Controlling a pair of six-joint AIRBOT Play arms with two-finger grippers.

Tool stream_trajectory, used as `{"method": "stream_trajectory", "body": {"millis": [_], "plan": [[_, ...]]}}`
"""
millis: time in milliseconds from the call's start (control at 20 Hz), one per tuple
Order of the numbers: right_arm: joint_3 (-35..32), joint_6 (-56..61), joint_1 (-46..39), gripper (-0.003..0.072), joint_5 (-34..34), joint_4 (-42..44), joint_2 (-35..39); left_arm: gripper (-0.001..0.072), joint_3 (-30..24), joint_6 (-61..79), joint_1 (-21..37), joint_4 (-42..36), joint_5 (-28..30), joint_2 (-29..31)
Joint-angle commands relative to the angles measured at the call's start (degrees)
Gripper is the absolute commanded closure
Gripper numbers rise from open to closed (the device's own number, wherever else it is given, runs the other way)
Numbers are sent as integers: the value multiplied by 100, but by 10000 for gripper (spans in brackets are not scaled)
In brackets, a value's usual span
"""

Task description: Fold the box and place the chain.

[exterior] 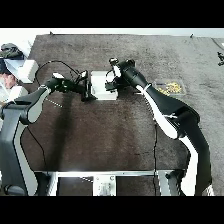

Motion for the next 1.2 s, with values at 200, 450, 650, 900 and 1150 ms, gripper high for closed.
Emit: {"method": "stream_trajectory", "body": {"millis": [200,450,650,900,1150], "plan": [[-7,-9,0,331,-66,-7,-221,483,2,0,2,0,0,0],[0,13,0,441,-181,-197,-251,483,2,0,2,0,0,0],[0,66,4,471,-153,-264,-251,483,2,0,2,0,0,0],[0,273,52,642,-144,-472,-251,483,2,2,2,0,0,0],[0,293,92,698,-166,-514,-251,483,2,0,2,0,0,0]]}}
